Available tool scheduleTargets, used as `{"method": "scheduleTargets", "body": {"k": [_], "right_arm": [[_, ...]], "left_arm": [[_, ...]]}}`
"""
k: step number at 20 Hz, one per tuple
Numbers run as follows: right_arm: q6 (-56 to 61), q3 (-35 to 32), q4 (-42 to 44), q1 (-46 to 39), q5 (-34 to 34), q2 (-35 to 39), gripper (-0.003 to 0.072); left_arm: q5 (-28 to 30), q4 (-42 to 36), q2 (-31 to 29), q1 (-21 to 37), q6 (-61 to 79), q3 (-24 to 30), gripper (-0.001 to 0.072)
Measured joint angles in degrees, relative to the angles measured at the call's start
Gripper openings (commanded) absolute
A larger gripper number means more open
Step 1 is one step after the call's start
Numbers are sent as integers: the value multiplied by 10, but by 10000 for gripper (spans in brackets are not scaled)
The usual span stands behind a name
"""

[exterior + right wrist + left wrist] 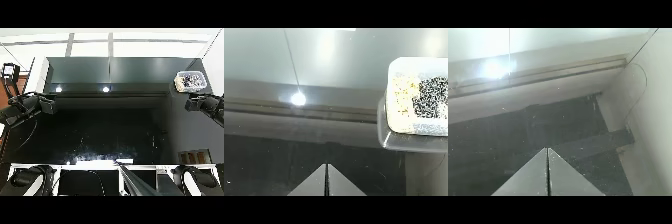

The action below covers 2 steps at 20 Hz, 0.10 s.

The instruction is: Fold the box and place the chain.

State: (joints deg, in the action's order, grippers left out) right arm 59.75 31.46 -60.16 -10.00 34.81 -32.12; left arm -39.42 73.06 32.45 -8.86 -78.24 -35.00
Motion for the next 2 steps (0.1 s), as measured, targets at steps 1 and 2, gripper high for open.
{"method": "scheduleTargets", "body": {"k": [1,2], "right_arm": [[0,0,0,0,0,0,14],[0,0,0,0,0,0,14]], "left_arm": [[0,0,0,0,0,0,28],[0,0,0,0,0,0,28]]}}
